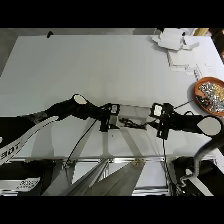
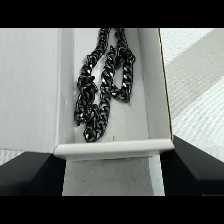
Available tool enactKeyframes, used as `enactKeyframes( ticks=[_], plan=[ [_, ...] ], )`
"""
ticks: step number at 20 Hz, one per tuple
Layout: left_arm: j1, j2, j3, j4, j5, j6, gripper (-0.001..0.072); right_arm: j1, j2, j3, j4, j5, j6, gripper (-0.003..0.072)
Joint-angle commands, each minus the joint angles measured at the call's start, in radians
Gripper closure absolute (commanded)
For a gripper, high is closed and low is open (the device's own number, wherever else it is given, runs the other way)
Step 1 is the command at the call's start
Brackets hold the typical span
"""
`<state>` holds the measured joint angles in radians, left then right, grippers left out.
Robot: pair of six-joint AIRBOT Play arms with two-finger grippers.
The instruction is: Fold the box and place the chain.
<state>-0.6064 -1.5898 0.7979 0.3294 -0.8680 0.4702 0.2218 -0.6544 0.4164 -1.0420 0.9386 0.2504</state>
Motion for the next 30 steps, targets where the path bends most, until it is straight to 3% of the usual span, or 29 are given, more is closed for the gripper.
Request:
enactKeyframes(
  ticks=[1,3,5,10,17,18,19,20,23,30],
  plan=[
    [0.0,0.0,0.0,0.0,0.0,0.0,0.0437,-0.07,-0.009,-0.031,-0.071,0.063,-0.136,0.0395],
    [0.0,0.0,0.0,0.0,0.0,0.0,0.0437,-0.07,-0.06,-0.042,-0.047,0.033,-0.168,0.0416],
    [0.0,0.0,0.0,0.0,0.0,0.0,0.0437,-0.07,-0.122,-0.043,-0.044,-0.014,-0.177,0.0504],
    [0.0,0.0,0.0,0.0,0.0,0.0,0.0437,-0.051,-0.254,-0.043,-0.04,-0.097,-0.216,0.0503],
    [0.0,0.0,0.0,0.0,0.0,0.0,0.0437,-0.028,-0.317,-0.042,0.026,-0.181,-0.289,0.0507],
    [0.0,0.0,0.0,0.0,0.0,0.0,0.0437,-0.028,-0.317,-0.042,0.026,-0.18,-0.289,0.0531],
    [0.0,0.0,0.0,0.0,0.0,0.0,0.0437,-0.028,-0.316,-0.042,0.026,-0.171,-0.288,0.0613],
    [0.0,0.0,0.0,0.0,0.0,0.0,0.0437,-0.028,-0.312,-0.042,0.022,-0.156,-0.283,0.0665],
    [0.0,0.0,0.0,0.0,0.0,0.0,0.0437,-0.027,-0.252,-0.042,0.026,-0.104,-0.282,0.0665],
    [0.0,0.0,0.0,0.0,0.0,0.0,0.0437,-0.027,0.048,-0.042,0.088,0.027,-0.18,0.0665]
  ],
)
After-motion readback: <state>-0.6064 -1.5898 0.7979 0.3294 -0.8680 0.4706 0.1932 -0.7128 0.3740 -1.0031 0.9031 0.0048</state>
